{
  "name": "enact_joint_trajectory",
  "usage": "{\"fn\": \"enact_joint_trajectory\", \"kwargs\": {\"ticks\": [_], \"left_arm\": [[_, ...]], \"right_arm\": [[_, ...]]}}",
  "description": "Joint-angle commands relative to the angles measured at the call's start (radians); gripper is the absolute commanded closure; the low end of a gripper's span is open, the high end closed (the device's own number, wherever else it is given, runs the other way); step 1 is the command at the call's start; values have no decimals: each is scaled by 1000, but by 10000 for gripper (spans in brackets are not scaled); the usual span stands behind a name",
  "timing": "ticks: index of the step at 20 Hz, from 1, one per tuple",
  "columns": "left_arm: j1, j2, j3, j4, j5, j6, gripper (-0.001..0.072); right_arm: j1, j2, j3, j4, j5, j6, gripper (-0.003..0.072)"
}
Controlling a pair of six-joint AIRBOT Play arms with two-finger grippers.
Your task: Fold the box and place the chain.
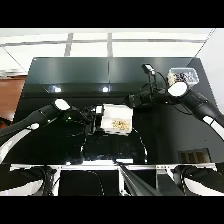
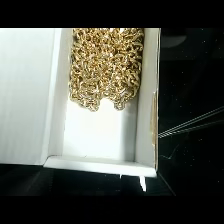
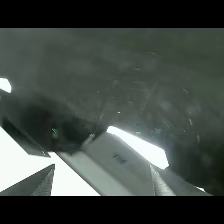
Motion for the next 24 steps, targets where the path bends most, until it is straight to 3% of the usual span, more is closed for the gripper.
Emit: {"fn": "enact_joint_trajectory", "kwargs": {"ticks": [1, 5, 7, 15, 24], "left_arm": [[1, 0, 1, -9, 5, -2, 299], [1, 0, 1, -8, 15, -46, 299], [0, 0, 1, -8, 15, -46, 299], [0, 0, 0, -5, 14, -46, 299], [-1, 0, 0, -3, 14, -46, 299]], "right_arm": [[7, -13, 55, -71, 106, -249, -34], [5, -11, 166, -169, 325, -417, -34], [6, -10, 171, -158, 370, -489, -34], [73, -12, 27, -158, 365, -590, -34], [104, -11, 26, -135, 367, -623, -34]]}}
